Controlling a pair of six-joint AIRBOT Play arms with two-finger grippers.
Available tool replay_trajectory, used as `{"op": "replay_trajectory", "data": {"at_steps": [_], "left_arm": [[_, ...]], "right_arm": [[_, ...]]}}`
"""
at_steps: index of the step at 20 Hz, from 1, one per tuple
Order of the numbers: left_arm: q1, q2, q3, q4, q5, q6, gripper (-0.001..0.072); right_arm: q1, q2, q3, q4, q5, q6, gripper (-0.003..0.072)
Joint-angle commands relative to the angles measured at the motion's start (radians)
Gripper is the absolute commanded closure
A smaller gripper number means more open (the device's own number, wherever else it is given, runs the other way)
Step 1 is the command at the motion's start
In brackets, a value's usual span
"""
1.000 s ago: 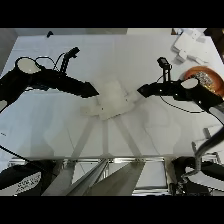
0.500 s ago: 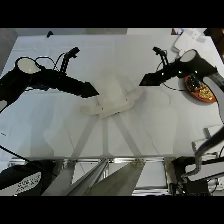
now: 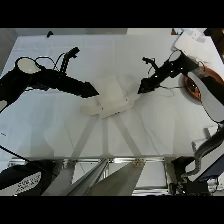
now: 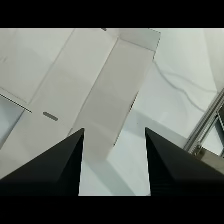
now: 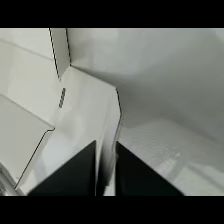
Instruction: Fold the box and place the chain.
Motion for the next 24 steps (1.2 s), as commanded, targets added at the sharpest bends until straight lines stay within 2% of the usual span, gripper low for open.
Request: {"op": "replay_trajectory", "data": {"at_steps": [1, 4, 8, 10, 13, 20, 24], "left_arm": [[-0.001, 0.001, 0.001, 0.0, 0.0, 0.0, 0.0308], [-0.001, 0.001, 0.001, 0.0, 0.0, 0.0, 0.0308], [-0.001, 0.001, 0.001, 0.0, 0.0, 0.0, 0.0308], [-0.001, 0.001, 0.001, 0.0, 0.0, 0.0, 0.0308], [-0.001, 0.001, 0.001, 0.0, 0.0, 0.0, 0.0308], [-0.001, 0.001, 0.001, 0.0, 0.0, 0.0, 0.0308], [-0.001, 0.001, 0.001, 0.0, 0.0, 0.0, 0.0308]], "right_arm": [[0.016, -0.013, 0.007, 0.007, -0.024, -0.085, 0.0675], [0.043, 0.006, 0.007, 0.018, -0.039, -0.175, 0.0676], [0.071, 0.092, 0.003, 0.064, -0.113, -0.261, 0.0678], [0.076, 0.168, -0.035, 0.155, -0.23, -0.332, 0.068], [0.077, 0.306, -0.208, 0.369, -0.485, -0.416, 0.068], [0.077, 0.572, -0.711, 0.433, -0.869, -0.447, 0.068], [0.077, 0.658, -0.895, 0.599, -1.041, -0.449, 0.0681]]}}
